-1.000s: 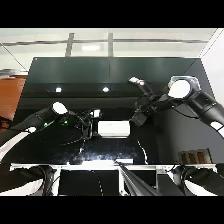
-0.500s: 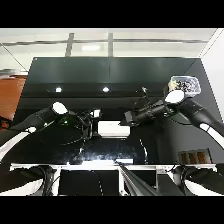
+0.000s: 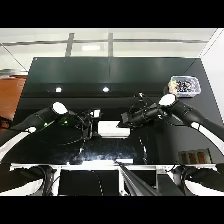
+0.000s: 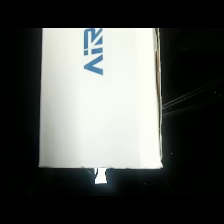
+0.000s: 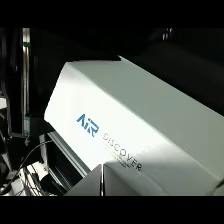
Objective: Fold the box and place the chain.
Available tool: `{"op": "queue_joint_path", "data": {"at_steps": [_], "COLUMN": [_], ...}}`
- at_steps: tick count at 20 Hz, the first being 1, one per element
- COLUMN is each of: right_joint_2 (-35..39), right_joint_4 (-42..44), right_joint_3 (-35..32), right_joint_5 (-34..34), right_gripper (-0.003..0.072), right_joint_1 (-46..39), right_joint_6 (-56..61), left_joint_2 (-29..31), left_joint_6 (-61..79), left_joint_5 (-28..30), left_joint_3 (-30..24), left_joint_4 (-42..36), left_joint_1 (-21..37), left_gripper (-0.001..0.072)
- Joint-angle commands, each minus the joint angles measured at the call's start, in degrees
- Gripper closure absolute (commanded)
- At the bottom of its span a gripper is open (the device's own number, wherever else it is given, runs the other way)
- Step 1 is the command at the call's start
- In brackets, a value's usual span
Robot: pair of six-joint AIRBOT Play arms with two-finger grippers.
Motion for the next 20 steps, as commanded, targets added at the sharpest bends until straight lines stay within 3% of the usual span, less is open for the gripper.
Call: {"op": "queue_joint_path", "data": {"at_steps": [1,7,14,20], "right_joint_2": [-0.63,-2.23,-1.64,6.36], "right_joint_4": [-0.63,-0.35,-0.44,-0.61], "right_joint_3": [-1.16,-1.60,-1.57,-1.57], "right_joint_5": [-2.49,-5.20,-4.15,-0.37], "right_gripper": [0.0666,0.0666,0.0666,0.0666], "right_joint_1": [0.79,3.74,1.05,-6.19], "right_joint_6": [0.22,0.20,-0.13,-0.70], "left_joint_2": [0.00,0.00,0.00,0.00], "left_joint_6": [-0.07,-0.07,-0.07,-0.07], "left_joint_5": [0.00,0.00,0.00,-0.02], "left_joint_3": [0.00,0.00,0.00,0.00], "left_joint_4": [0.02,0.02,0.00,0.00], "left_joint_1": [-0.02,-0.02,-0.02,-0.02], "left_gripper": [0.0248,0.0248,0.0249,0.0248]}}
